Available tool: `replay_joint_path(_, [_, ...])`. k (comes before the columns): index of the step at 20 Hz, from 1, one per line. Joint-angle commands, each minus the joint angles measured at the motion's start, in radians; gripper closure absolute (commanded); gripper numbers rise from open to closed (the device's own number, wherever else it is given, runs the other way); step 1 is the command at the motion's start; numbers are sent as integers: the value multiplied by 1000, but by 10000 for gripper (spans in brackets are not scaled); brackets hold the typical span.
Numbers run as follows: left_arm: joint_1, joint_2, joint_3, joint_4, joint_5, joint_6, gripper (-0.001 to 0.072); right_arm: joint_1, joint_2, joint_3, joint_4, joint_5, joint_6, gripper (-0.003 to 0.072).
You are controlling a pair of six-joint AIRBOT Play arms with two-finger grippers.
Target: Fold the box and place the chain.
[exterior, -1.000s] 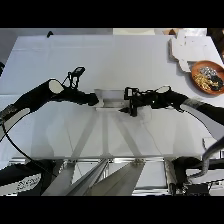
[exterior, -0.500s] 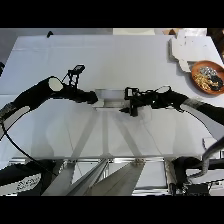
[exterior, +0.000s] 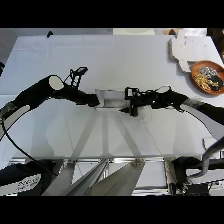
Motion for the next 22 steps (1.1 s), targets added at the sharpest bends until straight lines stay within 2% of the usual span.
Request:
replay_joint_path(1, [-27,-9,1,8,5,-26,209,0,0,0,1,0,0,211])
replay_joint_path(4, [-47,-22,5,3,-5,-88,208,0,0,0,1,0,0,211])
replay_joint_path(10, [-52,-23,93,4,-22,-113,216,0,0,0,1,0,0,211])
replay_joint_path(13, [-76,-40,93,93,-57,-174,219,0,0,0,1,0,0,211])
replay_joint_path(16, [-108,-68,93,181,-53,-235,268,0,0,0,1,0,0,211])
replay_joint_path(20, [-124,-98,93,190,-24,-306,269,0,0,0,1,0,0,211])
replay_joint_path(22, [-130,-102,93,219,-21,-340,318,0,0,0,1,0,0,211])
